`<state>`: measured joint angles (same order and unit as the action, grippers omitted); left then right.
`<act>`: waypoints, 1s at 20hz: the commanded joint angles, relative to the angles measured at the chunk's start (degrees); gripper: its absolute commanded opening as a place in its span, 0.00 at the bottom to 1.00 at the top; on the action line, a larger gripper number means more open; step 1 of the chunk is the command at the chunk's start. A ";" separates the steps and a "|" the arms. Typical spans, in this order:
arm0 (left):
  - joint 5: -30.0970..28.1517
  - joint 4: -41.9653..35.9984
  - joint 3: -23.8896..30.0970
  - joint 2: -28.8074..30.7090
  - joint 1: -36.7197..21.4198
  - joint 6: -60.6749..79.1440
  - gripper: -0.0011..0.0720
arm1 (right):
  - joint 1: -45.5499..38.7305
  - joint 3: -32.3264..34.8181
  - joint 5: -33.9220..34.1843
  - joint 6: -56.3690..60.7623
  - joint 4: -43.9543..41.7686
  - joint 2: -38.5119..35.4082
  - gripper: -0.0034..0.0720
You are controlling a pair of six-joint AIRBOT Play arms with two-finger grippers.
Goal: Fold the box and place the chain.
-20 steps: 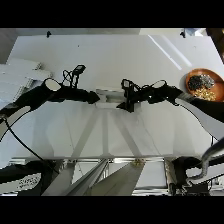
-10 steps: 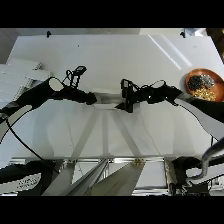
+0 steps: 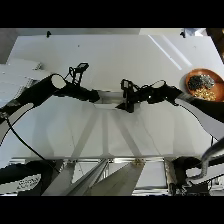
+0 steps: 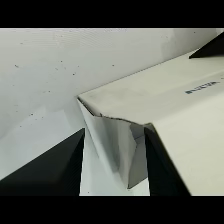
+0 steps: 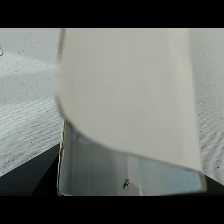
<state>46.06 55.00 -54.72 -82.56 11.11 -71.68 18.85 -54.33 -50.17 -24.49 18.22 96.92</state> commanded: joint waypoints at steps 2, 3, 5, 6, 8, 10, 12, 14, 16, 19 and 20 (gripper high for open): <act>2.84 7.65 -3.17 -2.45 2.25 -7.45 0.58 | 0.00 -0.02 -0.02 0.02 -0.04 0.00 0.59; 4.24 8.48 -3.96 -3.63 2.73 -8.74 0.58 | 0.00 -0.02 0.00 0.02 -0.02 0.00 0.59; 7.69 13.11 -5.88 -6.01 4.22 -13.03 0.55 | 0.00 0.00 -0.02 0.02 -0.04 0.00 0.59; 8.90 16.76 -6.88 -6.78 5.03 -15.80 0.55 | 0.00 -0.02 0.00 0.02 -0.04 0.00 0.59; 9.57 21.64 -8.63 -7.34 6.16 -21.20 0.47 | 0.00 -0.02 -0.02 0.02 -0.04 0.00 0.59; 9.42 22.12 -10.16 -7.37 6.88 -22.32 0.39 | 0.00 -0.02 0.00 0.02 -0.04 0.00 0.59; 9.57 22.25 -11.41 -7.37 7.50 -23.74 0.36 | 0.00 -0.02 0.00 0.02 -0.04 0.00 0.59; 9.86 23.12 -12.35 -7.39 8.31 -26.49 0.36 | 0.00 -0.02 0.00 0.02 -0.04 0.00 0.59; 10.40 26.01 -12.79 -7.39 9.22 -30.86 0.36 | 0.00 -0.02 -0.02 0.02 -0.04 0.00 0.59; 13.14 28.79 -12.79 -7.93 10.16 -35.47 0.36 | 0.00 -0.02 0.00 0.02 -0.02 0.00 0.59; 14.05 28.85 -12.79 -8.37 10.47 -36.33 0.36 | 0.00 -0.02 0.00 0.02 -0.04 0.00 0.59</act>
